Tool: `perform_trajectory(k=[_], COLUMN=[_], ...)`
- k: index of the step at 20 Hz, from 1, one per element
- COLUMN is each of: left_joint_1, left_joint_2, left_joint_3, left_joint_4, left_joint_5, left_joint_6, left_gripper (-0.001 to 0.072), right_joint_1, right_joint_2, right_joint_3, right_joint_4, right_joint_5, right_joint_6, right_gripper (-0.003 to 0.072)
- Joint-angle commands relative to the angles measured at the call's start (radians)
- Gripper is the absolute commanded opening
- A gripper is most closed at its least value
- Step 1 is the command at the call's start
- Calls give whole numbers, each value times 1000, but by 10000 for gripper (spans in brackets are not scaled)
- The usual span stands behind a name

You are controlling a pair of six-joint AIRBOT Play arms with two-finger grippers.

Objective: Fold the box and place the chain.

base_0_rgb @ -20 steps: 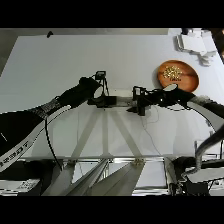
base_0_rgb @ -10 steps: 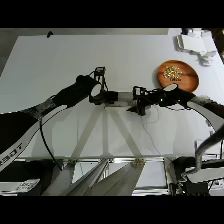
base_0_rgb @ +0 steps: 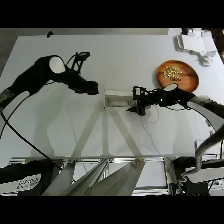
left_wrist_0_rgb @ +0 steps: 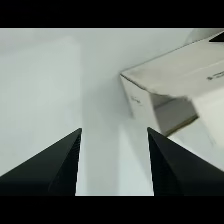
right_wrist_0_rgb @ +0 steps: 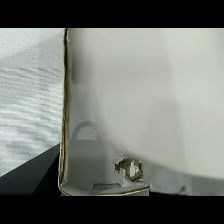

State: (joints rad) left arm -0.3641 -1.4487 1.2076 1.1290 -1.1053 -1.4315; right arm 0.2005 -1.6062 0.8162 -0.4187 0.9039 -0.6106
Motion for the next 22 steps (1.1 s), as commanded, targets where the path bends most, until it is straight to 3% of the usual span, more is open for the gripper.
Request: perform_trajectory(k=[1,2,3,5,7,8,9,15,22], left_joint_1=[130,151,171,196,193,188,182,175,132], left_joint_2=[-20,-40,-67,-140,-202,-222,-235,-305,-321], left_joint_3=[0,0,0,0,0,0,0,-1,-38], left_joint_4=[-105,-151,-235,-451,-578,-605,-602,-622,-619], left_joint_5=[-12,-27,-59,-162,-200,-198,-193,-220,-157], left_joint_6=[480,632,797,1152,1367,1438,1511,1857,1873], left_gripper=[499,562,579,581,589,665,702,700,700], right_joint_1=[0,0,0,0,0,0,0,0,0], right_joint_2=[0,0,0,0,0,0,0,0,0], right_joint_3=[0,0,0,0,0,0,0,0,0], right_joint_4=[0,0,0,0,0,0,0,0,0], right_joint_5=[1,1,1,1,1,1,1,1,1], right_joint_6=[0,0,0,0,0,1,1,1,1], right_gripper=[415,415,415,415,415,415,415,415,415])
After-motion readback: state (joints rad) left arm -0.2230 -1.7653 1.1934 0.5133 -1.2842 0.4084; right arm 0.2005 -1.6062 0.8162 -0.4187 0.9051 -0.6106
